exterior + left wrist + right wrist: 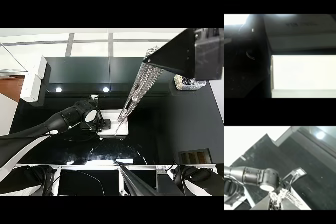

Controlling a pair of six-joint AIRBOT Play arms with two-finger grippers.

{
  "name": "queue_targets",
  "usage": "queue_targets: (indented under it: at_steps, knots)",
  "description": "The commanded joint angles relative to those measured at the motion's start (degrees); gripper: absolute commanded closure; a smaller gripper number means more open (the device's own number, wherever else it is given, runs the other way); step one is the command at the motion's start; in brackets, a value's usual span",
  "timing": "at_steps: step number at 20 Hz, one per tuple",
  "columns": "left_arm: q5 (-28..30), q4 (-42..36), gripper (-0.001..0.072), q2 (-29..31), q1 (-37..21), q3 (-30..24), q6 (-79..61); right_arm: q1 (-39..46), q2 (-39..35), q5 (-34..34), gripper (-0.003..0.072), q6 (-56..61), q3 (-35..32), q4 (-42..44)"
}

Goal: Fold the box and place the chain.

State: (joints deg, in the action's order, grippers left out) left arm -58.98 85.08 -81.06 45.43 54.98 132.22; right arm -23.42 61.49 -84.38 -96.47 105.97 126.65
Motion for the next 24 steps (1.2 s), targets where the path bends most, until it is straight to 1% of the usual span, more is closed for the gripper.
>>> queue_targets:
  at_steps: [1,6,12,16,18,20,22,24]
  knots:
    - [0.02,1.33,0.0683,0.0,0.02,0.07,1.33,-0.04,1.42,1.18,0.0669,-0.04,0.0,1.03]
    - [0.07,1.4,0.0683,0.02,0.0,0.07,1.31,-0.04,4.42,-1.55,0.0668,-0.48,0.0,0.66]
    - [0.37,1.4,0.0682,0.0,0.0,0.07,1.31,-0.04,5.2,-0.72,0.0668,-0.85,0.0,0.83]
    - [0.37,1.4,0.0682,0.0,0.0,0.07,1.31,-1.68,5.42,-0.85,0.0668,-0.87,-0.55,0.81]
    - [0.33,1.4,0.0682,0.02,0.0,0.07,1.31,-3.61,5.62,-0.68,0.0668,-0.87,-3.65,0.66]
    - [0.0,1.4,0.0682,0.0,0.0,0.07,1.31,-6.23,5.62,1.64,0.0668,-0.94,-9.66,-0.42]
    - [-0.17,1.4,0.0682,0.02,0.0,0.07,1.31,-7.96,5.6,2.25,0.0668,-0.9,-16.28,-4.33]
    - [-0.17,1.4,0.0682,0.02,0.0,0.07,1.29,-7.76,5.57,2.1,0.0668,-0.83,-20.24,-7.21]
